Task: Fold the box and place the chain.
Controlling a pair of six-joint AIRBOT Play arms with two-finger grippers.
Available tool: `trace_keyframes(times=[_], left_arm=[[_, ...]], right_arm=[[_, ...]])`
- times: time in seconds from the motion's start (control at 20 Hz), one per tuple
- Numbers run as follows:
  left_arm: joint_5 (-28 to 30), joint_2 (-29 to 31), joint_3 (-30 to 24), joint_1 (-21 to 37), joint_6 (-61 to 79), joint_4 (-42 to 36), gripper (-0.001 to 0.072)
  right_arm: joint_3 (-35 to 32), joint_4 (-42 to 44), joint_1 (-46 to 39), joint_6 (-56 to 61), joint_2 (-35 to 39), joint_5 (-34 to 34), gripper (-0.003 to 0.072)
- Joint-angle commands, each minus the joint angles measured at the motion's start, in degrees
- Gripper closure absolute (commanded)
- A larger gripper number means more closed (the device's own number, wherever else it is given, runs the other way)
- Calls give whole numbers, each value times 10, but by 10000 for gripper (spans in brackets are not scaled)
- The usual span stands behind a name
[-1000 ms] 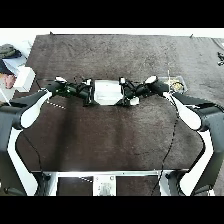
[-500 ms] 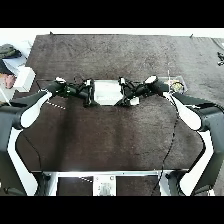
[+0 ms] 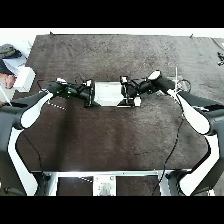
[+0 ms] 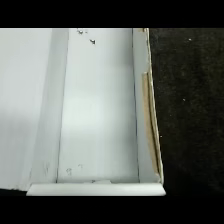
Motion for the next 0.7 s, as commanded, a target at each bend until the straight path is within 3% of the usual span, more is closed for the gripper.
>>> trace_keyframes(times=[0.0, 0.3, 0.35, 0.4, 0.5, 0.6, 0.65], left_arm=[[12, 0, 0, 1, 0, 2, 423], [13, 2, 0, 1, 0, 6, 423], [13, 2, 0, 1, 0, 7, 424], [14, 2, 0, 1, 0, 10, 423], [17, 2, 1, 1, 0, 16, 423], [21, 2, 1, 1, -2, 18, 424], [21, 2, 0, 1, -2, 20, 423]], right_arm=[[0, -32, -16, 27, 27, 0, 87], [0, 11, -57, 46, 56, 9, 93], [0, 25, -57, 46, 56, 14, 131], [0, 38, -56, 46, 56, 19, 290], [0, 68, -54, 46, 56, 28, 521], [0, 102, -49, 46, 56, 30, 646], [0, 116, -45, 46, 55, 27, 647]])
